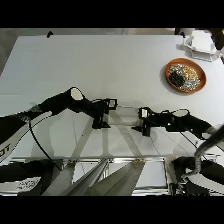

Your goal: Fold the box and place the chain.

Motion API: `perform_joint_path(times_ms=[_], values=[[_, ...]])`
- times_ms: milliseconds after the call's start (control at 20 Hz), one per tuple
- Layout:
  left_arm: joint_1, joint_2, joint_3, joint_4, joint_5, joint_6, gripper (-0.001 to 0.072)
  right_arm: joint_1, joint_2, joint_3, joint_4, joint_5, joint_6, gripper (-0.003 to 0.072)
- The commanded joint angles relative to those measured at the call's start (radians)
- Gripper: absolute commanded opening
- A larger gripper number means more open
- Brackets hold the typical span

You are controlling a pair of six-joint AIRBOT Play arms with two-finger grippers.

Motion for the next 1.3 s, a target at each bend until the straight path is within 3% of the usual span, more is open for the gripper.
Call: perform_joint_path(times_ms=[0, 50, 450, 850, 900, 1000, 1250], values=[[-0.001, -0.001, -0.006, 0.004, 0.053, -0.001, 0.0636, 0.0, 0.001, 0.0, 0.0, 0.0, -0.001, 0.0436], [-0.001, -0.001, -0.007, 0.004, 0.052, -0.004, 0.07, 0.0, 0.001, 0.0, 0.0, 0.0, -0.001, 0.0436], [-0.005, -0.001, -0.008, -0.09, 0.074, -0.004, 0.0703, 0.0, 0.001, 0.0, 0.0, 0.0, -0.001, 0.0436], [-0.008, -0.007, -0.062, -0.089, 0.112, -0.004, 0.0679, 0.0, 0.001, 0.0, 0.0, 0.0, -0.001, 0.0436], [-0.008, -0.007, -0.061, -0.089, 0.112, -0.004, 0.0614, 0.0, 0.001, 0.0, 0.0, 0.0, -0.001, 0.0436], [-0.008, -0.005, -0.061, -0.089, 0.129, -0.004, 0.0584, 0.0, 0.001, 0.0, 0.0, 0.0, -0.001, 0.0436], [-0.009, -0.005, -0.061, -0.089, 0.134, -0.003, 0.0302, 0.0, 0.001, 0.0, 0.0, 0.0, -0.001, 0.0436]])
